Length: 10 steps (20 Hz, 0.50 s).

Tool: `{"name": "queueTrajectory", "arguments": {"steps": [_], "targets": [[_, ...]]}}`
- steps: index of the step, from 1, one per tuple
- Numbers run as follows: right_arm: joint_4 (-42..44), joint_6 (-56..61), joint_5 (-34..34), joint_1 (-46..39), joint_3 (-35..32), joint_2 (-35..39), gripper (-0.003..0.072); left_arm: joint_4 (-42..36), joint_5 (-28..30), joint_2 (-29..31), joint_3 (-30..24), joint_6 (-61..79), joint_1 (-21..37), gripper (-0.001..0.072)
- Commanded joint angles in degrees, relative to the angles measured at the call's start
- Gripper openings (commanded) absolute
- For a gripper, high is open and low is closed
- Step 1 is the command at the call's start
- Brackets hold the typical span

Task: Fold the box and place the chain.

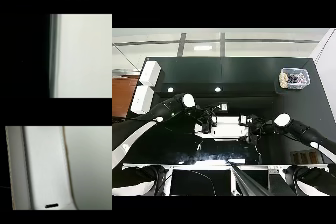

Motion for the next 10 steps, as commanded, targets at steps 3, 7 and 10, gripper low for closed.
{"name": "queueTrajectory", "arguments": {"steps": [3,7,10], "targets": [[0.98,-1.31,0.33,-0.04,-0.22,-0.04,0.0720,-0.02,0.00,-0.02,0.04,0.02,-0.04,0.0024],[1.79,-1.25,1.53,-0.07,-0.20,-0.02,0.0720,-0.02,-0.02,-0.02,0.04,0.02,-0.04,0.0024],[3.06,-1.27,1.49,-0.07,-0.20,-0.02,0.0720,-0.02,-0.02,-0.02,0.11,0.02,-0.04,0.0024]]}}
